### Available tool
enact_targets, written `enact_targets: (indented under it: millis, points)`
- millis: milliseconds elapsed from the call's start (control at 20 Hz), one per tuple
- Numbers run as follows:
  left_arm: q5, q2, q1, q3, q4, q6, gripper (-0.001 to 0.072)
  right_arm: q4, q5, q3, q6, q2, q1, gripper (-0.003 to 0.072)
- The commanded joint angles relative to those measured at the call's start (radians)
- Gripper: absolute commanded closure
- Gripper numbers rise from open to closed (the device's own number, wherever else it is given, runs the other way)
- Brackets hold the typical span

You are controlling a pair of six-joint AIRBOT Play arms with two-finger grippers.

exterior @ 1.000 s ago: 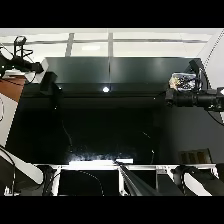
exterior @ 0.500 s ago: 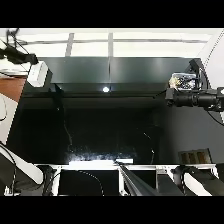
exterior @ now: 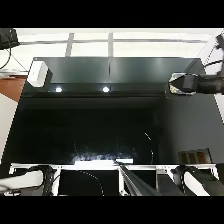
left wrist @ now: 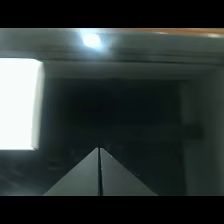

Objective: Fold the box and place the chain.

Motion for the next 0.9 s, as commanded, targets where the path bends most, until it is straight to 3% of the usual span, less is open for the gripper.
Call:
enact_targets:
  millis: [0, 200, 300, 450, 850]
  points:
    - [0.115, 0.306, -0.141, -0.354, -0.013, -0.025, 0.0681, -0.296, -0.082, -0.010, 0.086, 0.160, -0.016, 0.0643]
    - [0.353, 0.649, -0.366, -0.991, -0.015, -0.029, 0.0682, -0.318, -0.261, -0.336, 0.135, 0.359, -0.017, 0.0643]
    - [0.422, 0.768, -0.409, -1.192, -0.015, -0.063, 0.0681, -0.325, -0.267, -0.452, 0.137, 0.379, -0.017, 0.0643]
    - [0.428, 0.888, -0.403, -1.290, -0.007, -0.138, 0.0680, -0.325, -0.253, -0.470, 0.135, 0.379, -0.017, 0.0644]
    - [0.449, 0.956, -0.405, -1.292, 0.033, -0.137, 0.0679, -0.325, -0.253, -0.470, 0.136, 0.379, -0.017, 0.0645]
